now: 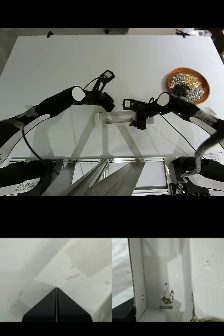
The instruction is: Fold the box and place the chain.
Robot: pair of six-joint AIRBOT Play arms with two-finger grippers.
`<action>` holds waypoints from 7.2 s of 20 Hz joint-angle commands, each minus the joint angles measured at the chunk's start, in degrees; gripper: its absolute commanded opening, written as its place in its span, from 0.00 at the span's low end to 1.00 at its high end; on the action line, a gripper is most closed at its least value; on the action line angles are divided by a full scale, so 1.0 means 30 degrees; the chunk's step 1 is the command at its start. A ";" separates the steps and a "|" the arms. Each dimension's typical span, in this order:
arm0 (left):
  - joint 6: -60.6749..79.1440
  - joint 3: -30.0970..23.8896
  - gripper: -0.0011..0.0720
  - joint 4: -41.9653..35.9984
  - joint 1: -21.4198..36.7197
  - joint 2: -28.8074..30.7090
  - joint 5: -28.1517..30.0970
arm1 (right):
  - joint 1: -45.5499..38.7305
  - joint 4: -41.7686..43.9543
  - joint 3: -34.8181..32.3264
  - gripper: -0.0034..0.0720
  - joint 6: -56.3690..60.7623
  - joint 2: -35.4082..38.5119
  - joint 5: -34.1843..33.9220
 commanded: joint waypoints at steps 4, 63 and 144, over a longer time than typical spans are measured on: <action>0.0357 0.0015 0.02 0.3308 0.0874 0.3439 -0.3366 | 0.0007 0.0022 -0.0007 0.59 0.0058 0.0000 0.0015; 1.5008 -0.3002 0.33 0.2310 0.1326 0.1494 -0.5952 | 0.0007 0.0015 -0.0007 0.59 0.0058 0.0000 0.0007; -0.3191 -0.4459 0.32 -0.4255 0.4656 0.2186 -0.7621 | 0.0007 0.0015 -0.0007 0.59 0.0051 0.0000 0.0007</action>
